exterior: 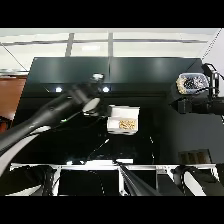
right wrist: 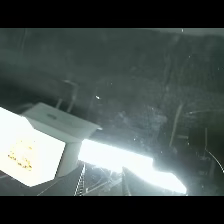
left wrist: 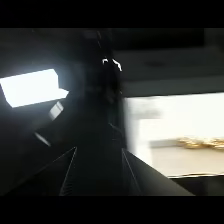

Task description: Fold the box and place the chain.

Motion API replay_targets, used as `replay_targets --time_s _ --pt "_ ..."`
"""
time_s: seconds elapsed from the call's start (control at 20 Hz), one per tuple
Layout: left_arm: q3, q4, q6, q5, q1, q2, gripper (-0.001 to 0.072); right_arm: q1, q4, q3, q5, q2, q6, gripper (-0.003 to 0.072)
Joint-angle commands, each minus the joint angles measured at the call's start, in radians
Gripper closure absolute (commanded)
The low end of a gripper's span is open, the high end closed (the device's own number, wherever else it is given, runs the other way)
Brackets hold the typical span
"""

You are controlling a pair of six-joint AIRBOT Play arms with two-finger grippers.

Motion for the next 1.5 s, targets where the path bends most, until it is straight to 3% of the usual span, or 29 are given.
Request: replay_targets --time_s 0.0,0.15,0.25,0.3,0.4,0.5,0.55,0.6,0.7,0.9,1.05,1.2,1.45 --pt "-0.203 0.076 0.033 0.101 0.094 0.221 0.0349 -0.001 -0.016 0.001 0.019 0.0 0.001 0.0404" --pt "-0.521 -0.107 0.055 0.423 0.304 0.451 0.0349 0.0 -0.018 0.001 0.02 0.001 0.045 0.0404" --pt "-0.71 -0.441 0.31 0.682 0.452 0.545 0.0349 0.0 -0.018 0.001 0.02 0.0 0.073 0.0404" --pt "-0.769 -0.655 0.545 0.745 0.497 0.557 0.0349 0.0 -0.018 0.001 0.021 0.0 0.082 0.0404" --pt "-0.797 -1.02 1.191 0.652 0.53 0.524 0.0349 0.0 -0.018 0.001 0.02 0.0 0.087 0.0404" --pt "-0.774 -1.199 1.683 0.478 0.518 0.449 0.0322 0.0 -0.018 0.001 0.02 0.0 0.091 0.0404" --pt "-0.757 -1.201 1.841 0.438 0.501 0.404 0.0129 0.0 -0.018 0.001 0.02 0.0 0.094 0.0404" --pt "-0.748 -1.199 1.957 0.448 0.482 0.364 -0.0002 0.0 -0.018 0.001 0.02 0.0 0.101 0.0404" --pt "-0.711 -1.156 2.192 0.455 0.455 0.286 -0.0003 0.0 -0.018 0.001 0.023 0.0 0.11 0.0404" --pt "-0.581 -0.966 2.374 0.439 0.422 0.169 -0.0003 0.0 -0.019 0.001 0.052 0.001 0.116 0.0404" --pt "-0.487 -1.091 2.442 0.438 0.421 0.045 -0.0003 0.0 -0.018 0.001 0.058 0.0 0.129 0.0404" --pt "-0.439 -1.131 2.488 0.379 0.409 -0.05 -0.0003 0.0 -0.018 0.001 0.06 0.0 0.132 0.0404" --pt "-0.433 -1.159 2.496 0.406 0.352 -0.087 -0.0001 0.0 -0.018 0.001 0.056 0.0 0.131 0.0404"
